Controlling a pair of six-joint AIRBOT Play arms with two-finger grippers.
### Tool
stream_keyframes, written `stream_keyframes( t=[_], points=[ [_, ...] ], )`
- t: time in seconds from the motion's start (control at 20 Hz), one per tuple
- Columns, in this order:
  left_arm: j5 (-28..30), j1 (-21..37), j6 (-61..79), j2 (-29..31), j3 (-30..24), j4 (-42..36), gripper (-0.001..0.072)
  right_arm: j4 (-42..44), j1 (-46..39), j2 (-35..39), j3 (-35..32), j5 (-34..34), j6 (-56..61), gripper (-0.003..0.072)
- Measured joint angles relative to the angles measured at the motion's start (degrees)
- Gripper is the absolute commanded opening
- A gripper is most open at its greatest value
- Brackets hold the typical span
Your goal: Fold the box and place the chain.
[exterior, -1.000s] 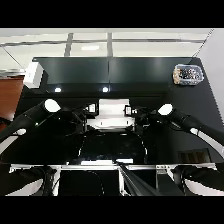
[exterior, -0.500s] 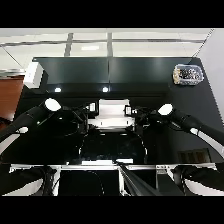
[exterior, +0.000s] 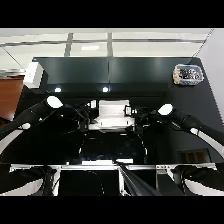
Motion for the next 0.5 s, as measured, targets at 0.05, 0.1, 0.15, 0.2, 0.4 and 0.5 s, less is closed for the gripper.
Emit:
stream_keyframes(
  t=[0.05, 0.1, 0.15, 0.2, 0.4, 0.5],
  points=[
    [-0.3, 0.0, 0.0, -0.1, 0.1, -0.1, 0.0219, 0.0, 0.0, 0.0, 0.0, 0.0, 0.0, 0.0412],
    [-0.5, 0.0, 0.0, -0.2, 0.2, -0.2, 0.022, 0.0, 0.0, 0.0, 0.0, 0.0, 0.0, 0.0413],
    [-0.6, 0.0, 0.0, -0.2, 0.2, -0.4, 0.022, 0.0, 0.0, 0.0, 0.0, 0.0, 0.0, 0.0412],
    [-0.9, 0.0, 0.0, -0.3, 0.3, -0.5, 0.0226, 0.0, 0.0, 0.0, 0.0, 0.0, 0.0, 0.0412],
    [-1.4, 0.5, 0.0, -0.3, 0.8, -0.7, 0.0228, 0.0, 0.0, 0.0, 0.0, 0.0, 0.0, 0.0412],
    [-1.5, 0.6, 0.0, -0.3, 1.0, -0.4, 0.0446, 0.0, 0.0, 0.0, 0.0, 0.0, 0.0, 0.0413]
  ],
)
